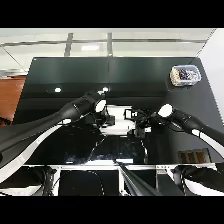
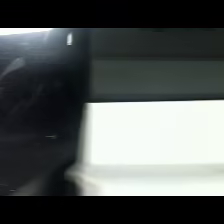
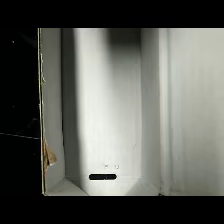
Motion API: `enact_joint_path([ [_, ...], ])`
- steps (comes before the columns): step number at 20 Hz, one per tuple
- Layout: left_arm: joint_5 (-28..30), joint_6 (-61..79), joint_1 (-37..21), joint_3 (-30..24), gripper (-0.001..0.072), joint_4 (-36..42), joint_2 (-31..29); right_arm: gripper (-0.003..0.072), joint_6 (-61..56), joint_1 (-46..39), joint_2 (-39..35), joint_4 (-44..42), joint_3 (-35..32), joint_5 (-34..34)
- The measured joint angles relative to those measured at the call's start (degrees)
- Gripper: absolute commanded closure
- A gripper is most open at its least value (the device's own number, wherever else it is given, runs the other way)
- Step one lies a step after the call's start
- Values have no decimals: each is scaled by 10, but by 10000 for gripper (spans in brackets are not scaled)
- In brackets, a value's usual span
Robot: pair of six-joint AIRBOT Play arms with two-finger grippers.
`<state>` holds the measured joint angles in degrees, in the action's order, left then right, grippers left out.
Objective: Fold the box and place the chain.
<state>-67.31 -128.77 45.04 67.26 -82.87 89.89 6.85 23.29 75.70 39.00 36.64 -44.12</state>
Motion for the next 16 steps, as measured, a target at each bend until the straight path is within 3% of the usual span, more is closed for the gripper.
enact_joint_path([
  [5,-9,0,0,0,314,-9,0,453,0,0,0,0,0,-5],
  [6,-11,0,0,0,420,-11,0,453,0,0,0,0,0,-5],
  [7,-13,-1,0,0,609,-14,0,453,0,0,0,0,0,-5],
  [8,-16,-2,0,0,684,-18,0,453,0,0,0,0,0,-6],
  [11,-18,-2,0,0,686,-21,0,451,0,0,0,0,0,-7],
  [13,-17,-2,0,0,685,-21,0,175,0,0,0,0,0,-6],
  [14,-15,-1,0,0,686,-21,0,82,-1,0,0,0,0,-5],
  [16,-8,2,0,0,686,-22,0,82,-11,0,-4,5,0,-2],
])
